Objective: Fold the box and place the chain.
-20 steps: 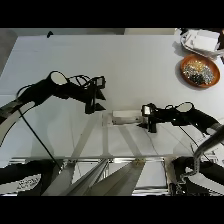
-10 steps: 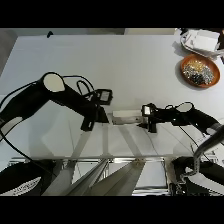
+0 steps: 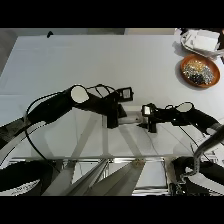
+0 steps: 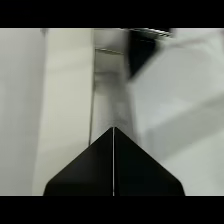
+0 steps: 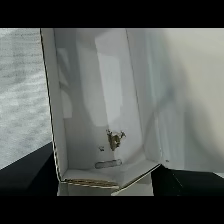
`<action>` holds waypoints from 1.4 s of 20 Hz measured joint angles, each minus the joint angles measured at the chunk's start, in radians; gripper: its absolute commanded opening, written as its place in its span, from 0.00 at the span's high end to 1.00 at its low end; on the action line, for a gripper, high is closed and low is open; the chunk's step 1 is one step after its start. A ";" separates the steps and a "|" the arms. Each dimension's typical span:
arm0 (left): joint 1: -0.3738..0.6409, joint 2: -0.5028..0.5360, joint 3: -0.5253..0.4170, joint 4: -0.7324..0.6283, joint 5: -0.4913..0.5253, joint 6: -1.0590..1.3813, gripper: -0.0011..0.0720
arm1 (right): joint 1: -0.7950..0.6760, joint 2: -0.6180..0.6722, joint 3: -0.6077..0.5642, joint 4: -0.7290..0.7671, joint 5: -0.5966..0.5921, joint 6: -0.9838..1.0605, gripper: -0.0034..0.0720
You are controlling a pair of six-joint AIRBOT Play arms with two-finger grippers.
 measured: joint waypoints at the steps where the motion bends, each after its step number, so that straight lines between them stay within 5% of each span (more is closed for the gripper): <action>1: 0.004 -0.008 0.000 0.000 0.066 -0.039 0.98 | 0.000 0.000 0.000 0.000 0.000 0.000 0.41; 6: 0.018 -0.066 0.000 0.000 0.249 -0.163 0.98 | 0.000 0.000 0.000 0.000 0.000 0.000 0.41; 15: 0.018 -0.171 0.000 -0.001 0.281 -0.203 0.98 | 0.000 0.000 0.000 0.000 0.000 0.000 0.41; 21: 0.052 -0.060 0.000 0.041 0.240 -0.152 0.98 | 0.000 0.000 0.000 0.000 0.000 0.000 0.41; 28: 0.151 0.136 0.000 0.261 0.026 -0.130 0.98 | 0.000 0.000 0.000 0.000 0.000 0.000 0.41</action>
